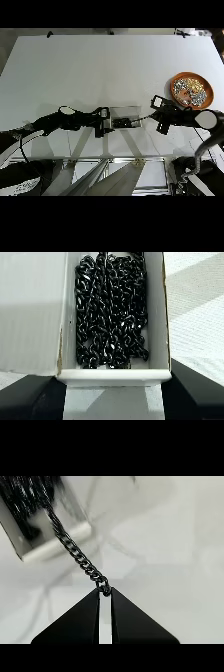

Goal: Fold the box and place the chain.

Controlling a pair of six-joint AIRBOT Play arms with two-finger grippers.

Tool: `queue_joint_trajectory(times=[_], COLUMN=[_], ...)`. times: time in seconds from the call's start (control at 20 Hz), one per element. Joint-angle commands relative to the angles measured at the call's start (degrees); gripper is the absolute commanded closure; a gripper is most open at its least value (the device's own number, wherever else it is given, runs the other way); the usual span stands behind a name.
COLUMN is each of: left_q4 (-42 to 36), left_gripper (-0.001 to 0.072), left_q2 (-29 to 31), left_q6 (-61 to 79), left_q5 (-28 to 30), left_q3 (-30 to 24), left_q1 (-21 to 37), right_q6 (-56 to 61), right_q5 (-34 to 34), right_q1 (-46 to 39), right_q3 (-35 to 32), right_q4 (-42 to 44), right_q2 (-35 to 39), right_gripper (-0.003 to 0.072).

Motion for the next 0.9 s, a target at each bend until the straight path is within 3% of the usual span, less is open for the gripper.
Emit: queue_joint_trajectory(times=[0.0, 0.2, 0.35, 0.55, 0.7, 0.85], left_q4=[0.0, 0.0, 0.0, 0.0, 0.0, 0.0], left_gripper=[0.0501, 0.0501, 0.0501, 0.0501, 0.0501, 0.0501], left_q2=[0.0, 0.0, 0.0, 0.0, 0.0, 0.0], left_q6=[0.0, 0.0, 0.0, 0.0, 0.0, 0.0], left_q5=[0.0, 0.0, 0.0, 0.0, 0.0, 0.0], left_q3=[0.0, 0.0, 0.0, 0.0, 0.0, 0.0], left_q1=[0.0, 0.0, 0.0, 0.0, 0.0, 0.0], right_q6=[3.7, 1.5, 1.5, 0.7, 1.0, 1.0], right_q5=[2.0, 2.3, 2.0, -3.6, -5.9, -5.8], right_q1=[0.1, 0.3, 5.3, 10.6, 10.6, 10.6], right_q3=[0.0, 0.0, 0.0, 0.0, 0.0, 0.7], right_q4=[14.0, 27.4, 27.1, 24.9, 25.2, 25.2], right_q2=[5.3, 3.0, 0.2, -6.1, -10.8, -11.9], right_gripper=[0.0676, 0.0676, 0.0676, 0.0674, 0.0618, 0.043])
